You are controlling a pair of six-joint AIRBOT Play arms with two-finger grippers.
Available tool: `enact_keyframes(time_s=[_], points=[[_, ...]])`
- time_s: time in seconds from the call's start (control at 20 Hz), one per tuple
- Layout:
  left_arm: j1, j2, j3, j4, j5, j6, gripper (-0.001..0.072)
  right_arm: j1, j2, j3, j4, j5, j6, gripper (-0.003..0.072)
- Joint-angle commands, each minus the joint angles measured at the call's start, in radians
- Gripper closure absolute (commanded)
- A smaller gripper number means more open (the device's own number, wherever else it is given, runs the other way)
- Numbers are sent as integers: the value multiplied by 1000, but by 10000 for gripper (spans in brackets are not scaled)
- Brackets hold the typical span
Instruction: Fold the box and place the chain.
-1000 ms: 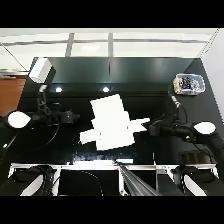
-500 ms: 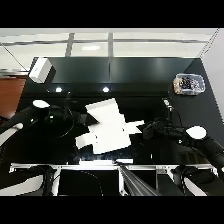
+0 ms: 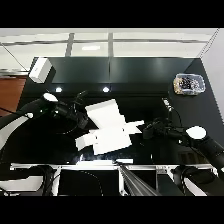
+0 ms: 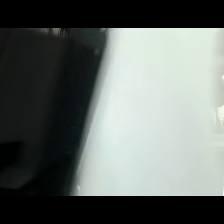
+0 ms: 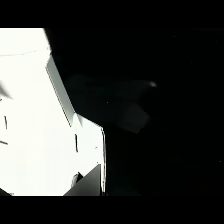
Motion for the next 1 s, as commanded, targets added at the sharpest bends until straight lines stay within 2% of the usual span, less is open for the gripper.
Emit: enact_keyframes(time_s=[0.0,0.05,0.15,0.2,0.25,0.3,0.4,0.5,0.55,0.65,0.75,0.8,0.95], points=[[-32,-6,29,58,6,38,638,0,1,0,-3,-2,0,682],[-32,-6,34,59,9,39,683,0,1,0,-3,-1,0,681],[-30,-6,44,60,5,39,684,0,1,2,-5,3,0,672],[-30,-5,51,63,-1,39,684,-5,1,10,-18,5,0,499],[-31,-1,60,70,-8,39,685,-21,1,27,-56,19,0,175],[-32,6,66,76,-10,39,686,-52,3,61,-114,67,0,60],[-32,43,71,79,-20,37,687,-127,3,157,-258,205,0,60],[-54,106,70,88,-67,38,688,-176,3,271,-469,358,-1,61],[-77,144,70,124,-56,39,688,-183,3,319,-574,407,-1,61],[-138,229,63,194,50,45,689,-182,3,388,-712,439,-1,60],[-204,299,20,201,229,154,687,-182,3,411,-741,400,-10,60],[-232,311,-6,201,293,252,686,-180,3,411,-737,382,-24,60],[-262,270,-46,214,373,415,685,-140,3,410,-719,381,-107,61]])
